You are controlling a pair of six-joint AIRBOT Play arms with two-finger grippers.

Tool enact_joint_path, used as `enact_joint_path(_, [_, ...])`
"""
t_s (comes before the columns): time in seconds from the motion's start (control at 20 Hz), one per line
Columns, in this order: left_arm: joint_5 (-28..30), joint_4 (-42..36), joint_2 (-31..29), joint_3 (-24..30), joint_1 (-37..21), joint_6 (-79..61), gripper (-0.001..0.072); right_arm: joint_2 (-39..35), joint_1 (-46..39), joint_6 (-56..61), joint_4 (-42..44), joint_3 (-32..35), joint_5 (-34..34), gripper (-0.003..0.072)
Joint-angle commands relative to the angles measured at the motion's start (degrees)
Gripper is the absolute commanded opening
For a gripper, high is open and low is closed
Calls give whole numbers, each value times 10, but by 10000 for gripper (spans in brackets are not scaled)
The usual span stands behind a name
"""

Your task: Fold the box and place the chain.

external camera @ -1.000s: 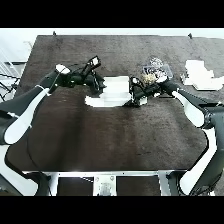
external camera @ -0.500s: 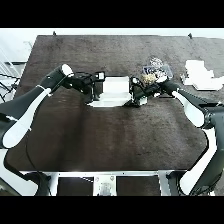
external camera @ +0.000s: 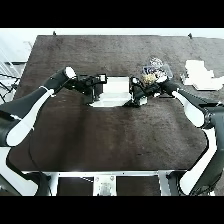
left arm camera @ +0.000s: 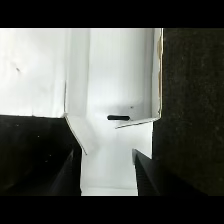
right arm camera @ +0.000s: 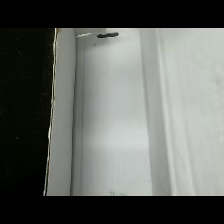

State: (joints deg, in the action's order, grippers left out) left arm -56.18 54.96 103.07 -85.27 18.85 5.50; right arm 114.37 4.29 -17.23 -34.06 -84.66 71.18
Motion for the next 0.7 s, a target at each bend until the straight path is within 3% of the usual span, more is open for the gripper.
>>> enact_joint_path(0.0, [0,-15,13,0,6,-13,439,0,0,0,0,0,0,580])
enact_joint_path(0.45, [14,-34,15,0,7,-15,418,0,0,0,0,0,0,580])
enact_joint_path(0.55, [10,-39,15,0,7,-15,256,0,0,0,0,0,0,580])
enact_joint_path(0.65, [10,-40,15,0,7,-16,249,0,0,0,0,0,0,580])
